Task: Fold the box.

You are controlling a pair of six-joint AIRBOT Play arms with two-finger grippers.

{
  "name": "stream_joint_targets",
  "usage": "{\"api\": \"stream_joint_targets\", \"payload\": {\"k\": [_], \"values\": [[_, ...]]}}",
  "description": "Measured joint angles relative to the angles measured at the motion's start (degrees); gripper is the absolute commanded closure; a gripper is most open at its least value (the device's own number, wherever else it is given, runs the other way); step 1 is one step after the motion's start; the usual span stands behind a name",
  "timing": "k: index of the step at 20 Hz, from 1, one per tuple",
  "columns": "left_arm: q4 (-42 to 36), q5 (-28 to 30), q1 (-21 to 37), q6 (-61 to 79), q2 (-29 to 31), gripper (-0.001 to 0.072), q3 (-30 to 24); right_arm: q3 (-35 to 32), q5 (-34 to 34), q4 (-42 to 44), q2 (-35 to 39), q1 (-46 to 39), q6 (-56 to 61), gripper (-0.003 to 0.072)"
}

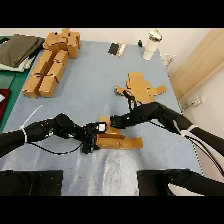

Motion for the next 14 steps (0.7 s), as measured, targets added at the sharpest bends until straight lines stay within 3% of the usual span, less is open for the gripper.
{"api": "stream_joint_targets", "payload": {"k": [6, 8, 11, 14], "values": [[0.0, 0.0, 0.0, 0.0, 0.0, 0.0248, 0.0, -0.07, -10.8, -12.74, 17.66, 0.35, -2.05, 0.0674], [0.0, 0.0, 0.0, 0.0, 0.0, 0.0248, 0.0, -4.22, -15.1, -11.69, 22.77, 1.66, -8.98, 0.0257], [0.0, 0.0, 0.0, 0.0, 0.0, 0.0248, 0.0, -11.82, -16.85, -11.41, 27.47, 4.98, -20.28, 0.0258], [0.0, 0.0, 0.0, 0.0, 0.0, 0.0249, 0.0, -16.09, -12.94, -17.09, 27.21, 6.78, -27.26, 0.0257]]}}
